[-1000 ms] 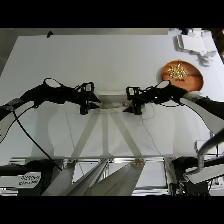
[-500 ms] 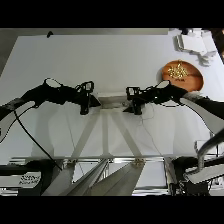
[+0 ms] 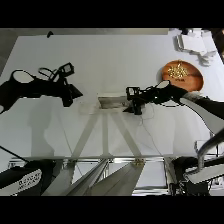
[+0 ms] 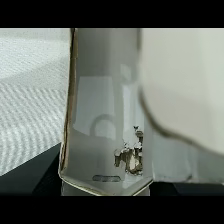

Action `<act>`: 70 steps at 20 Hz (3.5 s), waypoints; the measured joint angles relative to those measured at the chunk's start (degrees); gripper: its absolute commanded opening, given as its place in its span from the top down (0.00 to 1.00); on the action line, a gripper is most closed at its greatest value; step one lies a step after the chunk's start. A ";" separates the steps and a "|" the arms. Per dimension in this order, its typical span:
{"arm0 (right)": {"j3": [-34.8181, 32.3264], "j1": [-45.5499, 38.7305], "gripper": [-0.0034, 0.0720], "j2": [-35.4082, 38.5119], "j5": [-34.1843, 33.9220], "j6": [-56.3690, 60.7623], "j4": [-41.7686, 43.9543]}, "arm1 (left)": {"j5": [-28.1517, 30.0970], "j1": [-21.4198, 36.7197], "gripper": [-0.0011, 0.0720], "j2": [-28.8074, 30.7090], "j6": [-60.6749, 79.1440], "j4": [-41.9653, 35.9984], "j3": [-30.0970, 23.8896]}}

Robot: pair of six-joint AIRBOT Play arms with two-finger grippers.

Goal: Fold the box and place the chain.

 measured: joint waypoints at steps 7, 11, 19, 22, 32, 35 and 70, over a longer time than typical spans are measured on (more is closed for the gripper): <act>0.00 0.02 0.41 0.00 0.02 0.00 0.00 | -0.94 -0.46 0.98 -1.75 -33.75 13.14 -1.40; 0.00 0.02 0.41 0.00 0.02 0.00 0.00 | -0.70 -4.20 0.98 -6.97 -39.69 10.69 -2.29; 0.00 0.02 0.41 0.00 0.02 0.00 0.00 | 2.67 -9.07 0.96 -11.17 -42.12 -0.15 -2.60; 0.00 0.02 0.41 0.00 0.02 0.00 0.00 | 2.60 -9.40 0.73 -11.28 -42.25 -3.82 -2.62; 0.00 0.02 0.41 0.00 0.04 0.00 0.00 | 0.46 -9.57 0.58 -11.13 -37.99 -12.50 -2.62; 0.00 0.02 0.41 0.00 0.04 0.02 0.00 | -0.07 -9.57 0.58 -11.13 -36.20 -15.34 -2.62; 0.00 0.02 0.41 0.00 0.02 0.02 -0.04 | 10.03 -32.02 0.25 -12.63 -93.55 36.13 8.00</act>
